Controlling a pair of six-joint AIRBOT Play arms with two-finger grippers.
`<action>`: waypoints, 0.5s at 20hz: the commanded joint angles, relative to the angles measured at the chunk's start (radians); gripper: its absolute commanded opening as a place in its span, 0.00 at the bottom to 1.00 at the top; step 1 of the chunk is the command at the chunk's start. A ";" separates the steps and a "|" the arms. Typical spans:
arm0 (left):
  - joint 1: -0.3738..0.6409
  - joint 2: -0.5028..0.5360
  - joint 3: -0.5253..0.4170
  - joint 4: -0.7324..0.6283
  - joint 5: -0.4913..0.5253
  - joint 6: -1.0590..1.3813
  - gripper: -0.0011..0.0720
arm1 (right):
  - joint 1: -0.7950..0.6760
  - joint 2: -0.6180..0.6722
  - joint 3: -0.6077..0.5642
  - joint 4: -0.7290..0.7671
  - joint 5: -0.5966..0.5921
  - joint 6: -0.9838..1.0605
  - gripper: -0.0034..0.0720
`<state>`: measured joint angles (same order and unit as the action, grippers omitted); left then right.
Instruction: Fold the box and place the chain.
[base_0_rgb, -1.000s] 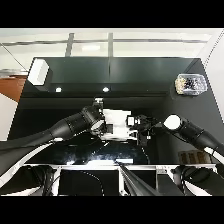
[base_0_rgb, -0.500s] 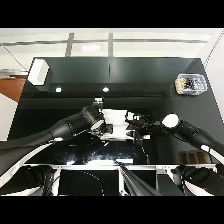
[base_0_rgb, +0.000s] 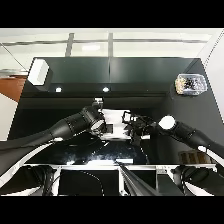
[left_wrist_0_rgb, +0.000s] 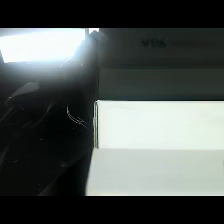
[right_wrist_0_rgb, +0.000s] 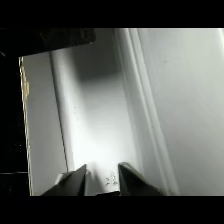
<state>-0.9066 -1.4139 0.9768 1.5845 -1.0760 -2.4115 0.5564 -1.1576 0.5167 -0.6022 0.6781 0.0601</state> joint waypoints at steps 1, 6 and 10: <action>0.000 0.001 0.000 0.000 -0.003 0.002 0.05 | 0.003 -0.001 0.000 -0.001 -0.009 0.001 0.34; 0.003 0.001 0.000 -0.001 -0.002 0.002 0.05 | -0.041 0.031 0.002 -0.017 0.075 0.060 0.13; 0.006 0.001 0.000 -0.004 -0.002 0.002 0.05 | -0.204 0.151 0.034 -0.152 0.329 0.303 0.13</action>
<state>-0.9020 -1.4139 0.9768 1.5803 -1.0763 -2.4084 0.4469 -1.0740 0.5343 -0.6708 0.8310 0.2062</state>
